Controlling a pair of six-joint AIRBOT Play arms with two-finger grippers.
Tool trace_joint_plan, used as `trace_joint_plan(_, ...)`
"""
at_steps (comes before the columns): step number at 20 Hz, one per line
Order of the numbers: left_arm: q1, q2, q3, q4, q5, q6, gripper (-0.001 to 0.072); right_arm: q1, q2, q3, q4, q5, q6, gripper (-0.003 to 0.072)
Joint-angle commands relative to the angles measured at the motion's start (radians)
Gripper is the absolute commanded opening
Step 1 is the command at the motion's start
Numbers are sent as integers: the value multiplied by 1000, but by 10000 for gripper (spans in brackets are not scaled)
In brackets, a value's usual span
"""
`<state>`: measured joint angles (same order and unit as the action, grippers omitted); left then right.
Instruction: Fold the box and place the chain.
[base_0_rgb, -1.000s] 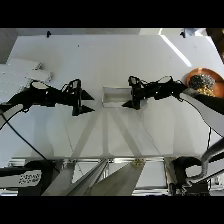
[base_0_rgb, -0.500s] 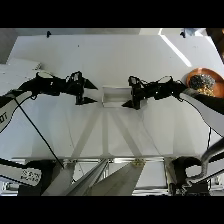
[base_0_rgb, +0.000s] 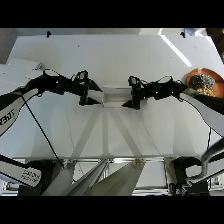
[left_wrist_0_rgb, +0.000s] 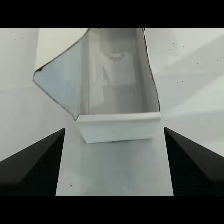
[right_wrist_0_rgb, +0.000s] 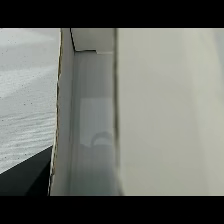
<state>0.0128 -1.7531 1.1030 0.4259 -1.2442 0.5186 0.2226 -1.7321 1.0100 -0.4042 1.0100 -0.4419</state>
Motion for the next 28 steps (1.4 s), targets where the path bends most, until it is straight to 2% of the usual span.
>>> trace_joint_plan(1, -18, -12, 3, 2, -2, -30, 699, 0, 0, 0, 0, 0, 0, 532)
trace_joint_plan(10, -77, -35, 2, -10, 51, -34, 698, 0, 0, 0, 0, 0, 0, 532)
trace_joint_plan(15, -117, -37, 3, -2, 127, -80, 697, 0, 0, 0, 0, 0, 0, 532)
trace_joint_plan(21, -173, -30, 3, 79, 223, -142, 695, 0, 0, 0, 0, 0, 0, 532)
trace_joint_plan(22, -179, -29, 3, 90, 228, -145, 676, 0, 0, 0, 0, 0, 0, 532)
trace_joint_plan(23, -182, -29, 3, 97, 229, -145, 565, 0, 0, 0, 0, 0, 0, 532)
trace_joint_plan(24, -183, -29, 3, 100, 227, -145, 421, 0, 0, 0, 0, 0, 0, 532)
trace_joint_plan(25, -183, -29, 3, 101, 227, -145, 347, 0, 0, 0, 0, 0, 0, 532)
trace_joint_plan(28, -183, -29, 3, 101, 227, -145, 346, 0, 0, 0, 0, 0, 0, 532)
